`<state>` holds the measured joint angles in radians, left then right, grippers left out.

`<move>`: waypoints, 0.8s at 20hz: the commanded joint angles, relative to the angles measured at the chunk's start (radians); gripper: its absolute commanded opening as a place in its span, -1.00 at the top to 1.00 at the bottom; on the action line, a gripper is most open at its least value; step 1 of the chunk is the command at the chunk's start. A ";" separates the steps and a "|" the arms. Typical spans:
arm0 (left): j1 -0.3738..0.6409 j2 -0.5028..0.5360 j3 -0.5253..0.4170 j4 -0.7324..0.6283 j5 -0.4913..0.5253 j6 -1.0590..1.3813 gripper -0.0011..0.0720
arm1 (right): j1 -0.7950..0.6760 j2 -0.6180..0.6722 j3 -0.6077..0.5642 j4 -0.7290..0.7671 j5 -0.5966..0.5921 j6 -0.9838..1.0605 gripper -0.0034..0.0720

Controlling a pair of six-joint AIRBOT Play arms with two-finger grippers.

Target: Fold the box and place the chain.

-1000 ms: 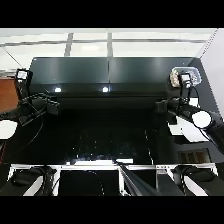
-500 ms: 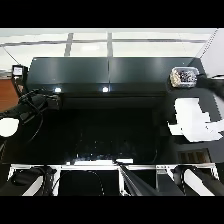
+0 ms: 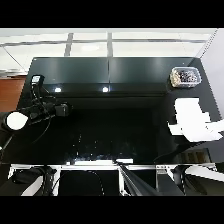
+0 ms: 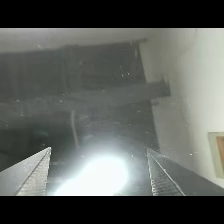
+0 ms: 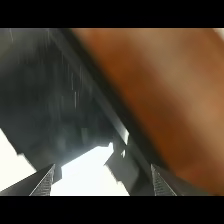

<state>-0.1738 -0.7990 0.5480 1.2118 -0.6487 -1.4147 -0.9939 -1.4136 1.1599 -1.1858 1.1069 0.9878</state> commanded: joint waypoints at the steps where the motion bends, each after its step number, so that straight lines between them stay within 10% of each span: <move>1: 0.000 -0.011 0.000 -0.024 -0.024 -0.009 -0.96 | -0.019 -0.098 0.026 -0.047 0.175 -0.132 -0.96; 5: 0.000 -0.011 0.000 -0.027 -0.034 -0.009 -0.96 | 0.027 -0.136 0.026 -0.050 0.152 -0.227 -0.73; 8: 0.000 -0.011 0.000 -0.027 -0.034 -0.009 -0.96 | 0.054 -0.133 0.026 -0.083 0.153 -0.238 0.75; 16: 0.000 -0.011 0.000 -0.027 -0.053 -0.008 -0.96 | 0.220 0.063 -0.025 0.163 0.245 -0.220 0.87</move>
<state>-0.1738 -0.8097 0.5480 1.1851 -0.6868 -1.4250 -0.8482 -1.4345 1.1645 -1.1481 1.3388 0.7589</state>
